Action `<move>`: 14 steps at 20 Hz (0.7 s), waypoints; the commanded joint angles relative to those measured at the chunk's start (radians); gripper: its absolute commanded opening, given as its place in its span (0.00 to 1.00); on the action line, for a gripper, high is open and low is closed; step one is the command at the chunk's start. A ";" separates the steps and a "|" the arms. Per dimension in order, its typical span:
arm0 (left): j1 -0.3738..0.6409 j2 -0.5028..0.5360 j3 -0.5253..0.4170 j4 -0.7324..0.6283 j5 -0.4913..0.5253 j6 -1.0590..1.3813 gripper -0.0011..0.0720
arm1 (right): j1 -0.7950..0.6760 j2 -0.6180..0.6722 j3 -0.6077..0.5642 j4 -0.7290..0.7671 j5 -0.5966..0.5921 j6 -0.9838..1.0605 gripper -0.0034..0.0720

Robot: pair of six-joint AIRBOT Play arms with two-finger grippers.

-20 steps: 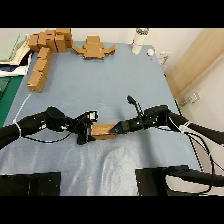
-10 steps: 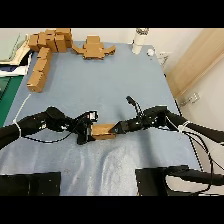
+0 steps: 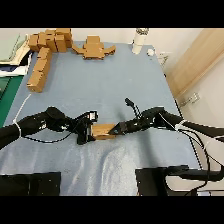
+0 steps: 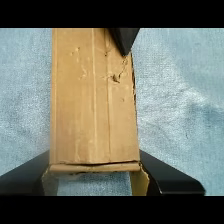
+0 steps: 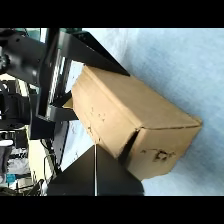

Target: Fold the box.

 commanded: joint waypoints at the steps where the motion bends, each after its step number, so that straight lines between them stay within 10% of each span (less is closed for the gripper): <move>1: 0.000 0.000 0.001 0.000 0.000 0.000 0.52 | 0.002 -0.017 0.000 -0.002 0.007 0.000 0.05; 14: 0.000 0.000 0.001 0.000 0.000 0.000 0.52 | -0.001 0.069 0.046 0.005 -0.049 0.102 0.05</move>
